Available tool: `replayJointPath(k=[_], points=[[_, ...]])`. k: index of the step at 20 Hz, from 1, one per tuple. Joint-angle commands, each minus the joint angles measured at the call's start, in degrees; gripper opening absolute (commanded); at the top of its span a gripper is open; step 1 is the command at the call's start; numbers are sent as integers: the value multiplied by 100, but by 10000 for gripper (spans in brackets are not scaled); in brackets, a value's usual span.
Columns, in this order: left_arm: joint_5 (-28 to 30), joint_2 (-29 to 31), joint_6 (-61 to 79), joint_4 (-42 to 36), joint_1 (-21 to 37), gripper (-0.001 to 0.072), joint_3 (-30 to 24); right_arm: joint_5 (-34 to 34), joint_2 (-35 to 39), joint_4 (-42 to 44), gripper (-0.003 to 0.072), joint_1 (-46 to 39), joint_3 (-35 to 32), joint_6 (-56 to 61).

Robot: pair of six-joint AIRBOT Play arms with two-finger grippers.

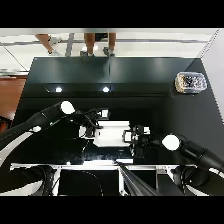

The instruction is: Fold the box and place the chain.

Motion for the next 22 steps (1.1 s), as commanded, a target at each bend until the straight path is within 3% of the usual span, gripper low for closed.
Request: replayJointPath(k=[1, 4, 8, 12, 22], points=[[7, -4, 4, -2, -2, 27, 0, -258, -4, -39, 598, 50, 52, -48], [7, -4, 4, -2, -2, 27, 0, -184, -4, -306, 598, -11, 256, -46], [7, -4, 4, -2, -2, 27, 0, 636, -4, -372, 598, -555, 669, -44], [2, -4, 2, -2, -2, 27, 0, 927, -9, -345, 598, -1137, 748, -46], [7, -4, 2, -2, -2, 27, 0, 608, -271, 74, 598, -1182, 741, -190]])
